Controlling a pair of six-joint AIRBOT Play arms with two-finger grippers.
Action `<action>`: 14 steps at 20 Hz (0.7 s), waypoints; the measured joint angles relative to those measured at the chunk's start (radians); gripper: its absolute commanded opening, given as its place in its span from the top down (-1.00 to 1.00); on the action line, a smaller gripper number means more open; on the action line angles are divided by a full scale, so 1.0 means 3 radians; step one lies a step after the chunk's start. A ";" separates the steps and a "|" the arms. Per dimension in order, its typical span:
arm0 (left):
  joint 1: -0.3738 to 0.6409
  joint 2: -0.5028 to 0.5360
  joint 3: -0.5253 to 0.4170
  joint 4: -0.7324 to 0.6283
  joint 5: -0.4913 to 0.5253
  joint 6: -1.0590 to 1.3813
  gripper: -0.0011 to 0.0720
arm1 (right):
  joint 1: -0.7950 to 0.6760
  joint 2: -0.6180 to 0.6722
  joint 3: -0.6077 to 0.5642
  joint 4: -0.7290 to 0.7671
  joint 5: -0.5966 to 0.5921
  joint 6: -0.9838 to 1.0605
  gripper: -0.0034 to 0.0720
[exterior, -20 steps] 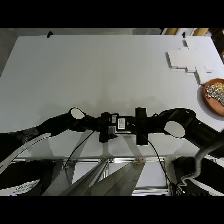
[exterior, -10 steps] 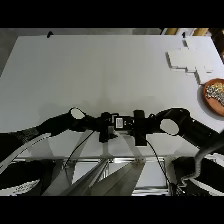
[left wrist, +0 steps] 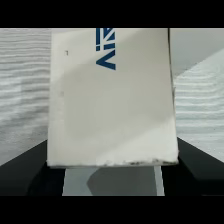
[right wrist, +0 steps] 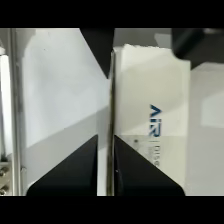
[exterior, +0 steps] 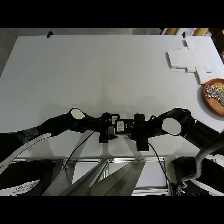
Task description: Fold the box and place the chain.
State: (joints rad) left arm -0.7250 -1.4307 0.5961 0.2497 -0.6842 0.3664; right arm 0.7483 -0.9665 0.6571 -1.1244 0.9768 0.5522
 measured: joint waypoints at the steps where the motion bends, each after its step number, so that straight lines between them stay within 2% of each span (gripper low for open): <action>1: 0.0000 0.0000 0.0000 0.0000 0.0000 -0.0001 0.51 | 0.0000 0.0004 0.0001 0.0005 -0.0037 0.0000 0.86; 7: 0.0000 0.0000 0.0000 0.0003 -0.0001 -0.0001 0.51 | 0.0000 0.0006 0.0000 0.0005 -0.0230 -0.0003 0.86; 14: 0.0000 0.0000 0.0000 0.0005 -0.0003 -0.0001 0.51 | 0.0000 -0.0120 -0.0009 -0.0008 -0.0262 -0.0001 0.87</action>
State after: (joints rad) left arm -0.7250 -1.4307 0.5961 0.2512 -0.6849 0.3660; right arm 0.7483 -1.0023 0.6544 -1.1267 0.8982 0.5518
